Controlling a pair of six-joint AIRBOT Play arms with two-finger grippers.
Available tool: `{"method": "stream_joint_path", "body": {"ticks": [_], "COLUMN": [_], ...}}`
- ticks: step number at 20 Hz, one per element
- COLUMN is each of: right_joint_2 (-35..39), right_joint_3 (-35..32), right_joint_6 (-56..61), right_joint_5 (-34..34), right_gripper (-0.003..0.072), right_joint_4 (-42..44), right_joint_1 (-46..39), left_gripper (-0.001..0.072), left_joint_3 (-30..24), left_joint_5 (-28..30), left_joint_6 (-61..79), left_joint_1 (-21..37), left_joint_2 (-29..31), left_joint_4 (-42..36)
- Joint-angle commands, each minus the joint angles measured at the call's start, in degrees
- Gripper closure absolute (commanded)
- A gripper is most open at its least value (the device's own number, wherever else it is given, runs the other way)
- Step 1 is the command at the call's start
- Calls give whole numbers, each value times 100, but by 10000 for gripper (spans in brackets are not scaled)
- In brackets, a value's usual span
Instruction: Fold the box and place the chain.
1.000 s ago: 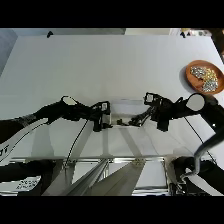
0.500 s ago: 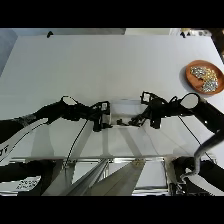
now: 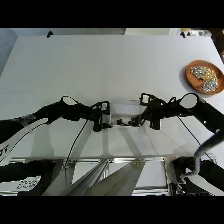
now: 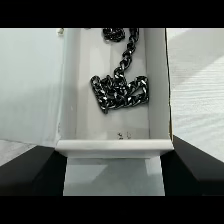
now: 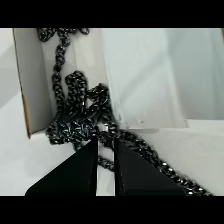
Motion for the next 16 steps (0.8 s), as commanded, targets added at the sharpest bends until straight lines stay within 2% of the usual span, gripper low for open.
{"method": "stream_joint_path", "body": {"ticks": [1,8,14,16], "right_joint_2": [-4,-63,-63,-63], "right_joint_3": [-2,-7,-170,-177], "right_joint_6": [-13,-146,-166,-162], "right_joint_5": [-48,-223,-63,-59], "right_gripper": [566,556,556,555], "right_joint_4": [-188,170,109,-210], "right_joint_1": [0,0,0,-2], "left_gripper": [502,502,502,502], "left_joint_3": [2,2,2,2], "left_joint_5": [-4,-4,-4,-4], "left_joint_6": [2,2,2,2], "left_joint_1": [2,2,2,2], "left_joint_2": [2,2,2,2], "left_joint_4": [4,4,4,2]}}
